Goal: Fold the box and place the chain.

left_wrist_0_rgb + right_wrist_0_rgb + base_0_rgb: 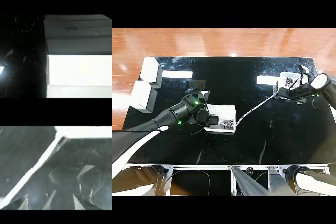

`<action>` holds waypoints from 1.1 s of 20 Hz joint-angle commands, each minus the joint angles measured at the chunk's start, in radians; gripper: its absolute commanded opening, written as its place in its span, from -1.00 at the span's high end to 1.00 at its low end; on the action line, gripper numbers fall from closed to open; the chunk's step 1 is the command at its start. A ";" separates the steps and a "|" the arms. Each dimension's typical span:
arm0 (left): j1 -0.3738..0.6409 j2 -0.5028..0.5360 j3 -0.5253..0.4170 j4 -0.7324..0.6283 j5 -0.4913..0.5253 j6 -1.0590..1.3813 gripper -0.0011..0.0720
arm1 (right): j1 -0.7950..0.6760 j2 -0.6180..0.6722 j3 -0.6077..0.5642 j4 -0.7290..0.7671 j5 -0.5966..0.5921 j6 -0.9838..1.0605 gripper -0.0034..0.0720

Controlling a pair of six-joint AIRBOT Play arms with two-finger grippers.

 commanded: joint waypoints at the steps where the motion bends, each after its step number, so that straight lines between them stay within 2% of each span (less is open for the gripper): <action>1: 0.000 0.001 0.000 0.000 0.001 0.000 0.91 | -0.005 -0.158 0.087 0.024 -0.084 0.061 -0.82; 4: 0.000 0.001 0.000 0.000 0.000 0.000 0.91 | 0.001 -0.237 0.167 0.076 -0.089 0.079 -0.82; 7: 0.000 0.001 0.000 -0.004 0.000 0.000 0.91 | 0.010 -0.260 0.188 0.104 -0.111 0.078 -0.79; 9: 0.000 0.001 0.000 -0.004 -0.001 0.000 0.91 | 0.014 -0.262 0.188 0.105 -0.118 0.070 -0.11; 10: 0.000 0.001 0.000 -0.004 -0.001 0.000 0.91 | 0.013 -0.261 0.188 0.119 -0.106 0.043 0.63; 11: 0.000 0.001 0.000 -0.004 -0.001 0.000 0.91 | 0.013 -0.261 0.188 0.131 -0.086 0.022 0.85; 16: 0.000 0.001 0.000 -0.004 0.000 0.000 0.91 | 0.013 -0.201 0.203 0.203 0.032 -0.082 0.85; 19: -0.001 0.001 0.000 -0.010 -0.001 0.000 0.91 | 0.014 -0.063 0.222 0.203 0.093 -0.122 0.85; 22: -0.001 0.001 0.000 -0.008 -0.003 0.000 0.91 | 0.050 0.137 0.225 0.220 0.248 -0.195 0.85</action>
